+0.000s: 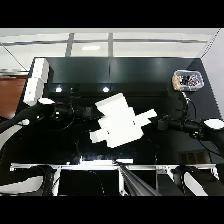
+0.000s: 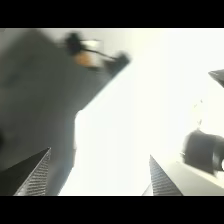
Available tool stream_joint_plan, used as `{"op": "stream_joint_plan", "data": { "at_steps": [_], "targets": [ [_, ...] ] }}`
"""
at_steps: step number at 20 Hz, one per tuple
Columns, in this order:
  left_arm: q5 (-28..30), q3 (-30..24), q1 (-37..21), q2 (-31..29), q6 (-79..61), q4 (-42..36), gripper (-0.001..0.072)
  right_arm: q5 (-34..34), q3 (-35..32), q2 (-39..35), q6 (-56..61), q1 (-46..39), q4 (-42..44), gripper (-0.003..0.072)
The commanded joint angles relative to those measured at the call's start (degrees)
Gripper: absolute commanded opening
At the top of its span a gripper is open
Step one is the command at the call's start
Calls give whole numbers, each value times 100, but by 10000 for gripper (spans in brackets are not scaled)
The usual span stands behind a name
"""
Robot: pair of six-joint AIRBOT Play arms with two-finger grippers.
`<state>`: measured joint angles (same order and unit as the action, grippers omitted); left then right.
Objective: Fold the box and place the chain.
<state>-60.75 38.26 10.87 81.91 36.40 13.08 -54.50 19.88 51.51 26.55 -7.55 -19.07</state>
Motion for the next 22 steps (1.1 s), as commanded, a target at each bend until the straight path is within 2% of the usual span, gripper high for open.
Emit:
{"op": "stream_joint_plan", "data": {
  "at_steps": [1,5,9,10,11,14,16,19,22],
  "targets": [
    [-623,229,131,428,-756,35,711,11,-2,-4,-2,7,4,12],
    [-745,505,446,654,-772,184,710,15,-2,-4,-2,7,2,12],
    [-911,846,623,1032,-758,527,674,15,-2,-4,-2,7,2,12],
    [-929,918,671,1104,-743,581,591,15,-2,-4,-2,7,0,13],
    [-981,988,704,1169,-748,581,469,15,-2,-4,-2,7,-2,12],
    [-1062,1158,719,1281,-758,595,235,15,-2,-4,-4,7,-2,13],
    [-1043,1204,717,1281,-774,601,182,15,-2,-4,-4,7,-7,13],
    [-1095,1239,717,1281,-817,678,24,35,2,-4,-24,4,-70,14],
    [-1078,1307,719,1279,-903,955,25,79,31,-4,-50,0,-328,19]
  ]
}}
